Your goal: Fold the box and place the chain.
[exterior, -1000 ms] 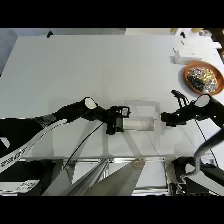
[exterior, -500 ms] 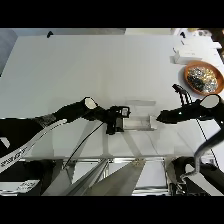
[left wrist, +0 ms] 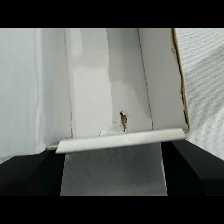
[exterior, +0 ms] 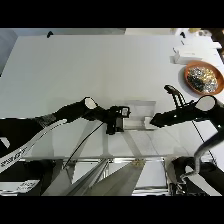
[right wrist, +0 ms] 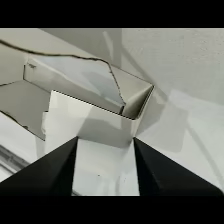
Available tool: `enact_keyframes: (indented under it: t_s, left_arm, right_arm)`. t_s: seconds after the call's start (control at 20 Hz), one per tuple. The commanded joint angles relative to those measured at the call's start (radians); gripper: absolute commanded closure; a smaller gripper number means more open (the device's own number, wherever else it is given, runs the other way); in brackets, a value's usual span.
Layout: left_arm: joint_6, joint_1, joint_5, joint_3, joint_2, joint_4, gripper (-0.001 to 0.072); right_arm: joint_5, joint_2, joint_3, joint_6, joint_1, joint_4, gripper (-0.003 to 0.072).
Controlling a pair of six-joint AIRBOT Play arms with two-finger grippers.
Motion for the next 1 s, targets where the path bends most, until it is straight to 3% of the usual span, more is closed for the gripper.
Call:
enact_keyframes:
  t_s: [0.0, 0.45, 0.7, 0.95]
  left_arm:
    - [0.000, 0.000, 0.000, -0.001, 0.001, 0.000, 0.0438]
    - [0.000, 0.000, 0.000, -0.001, 0.001, 0.000, 0.0438]
    - [0.000, 0.000, 0.000, -0.001, 0.001, 0.000, 0.0438]
    - [0.000, 0.000, 0.000, -0.001, 0.001, 0.000, 0.0438]
  right_arm:
    - [-0.038, 0.002, 0.000, 0.072, 0.055, -0.037, 0.0229]
    - [-0.207, -0.042, 0.000, 0.514, 0.334, -0.281, 0.0210]
    - [-0.207, -0.093, 0.012, 0.722, 0.406, -0.407, 0.0289]
    - [-0.179, -0.179, 0.080, 0.792, 0.469, -0.432, 0.0372]
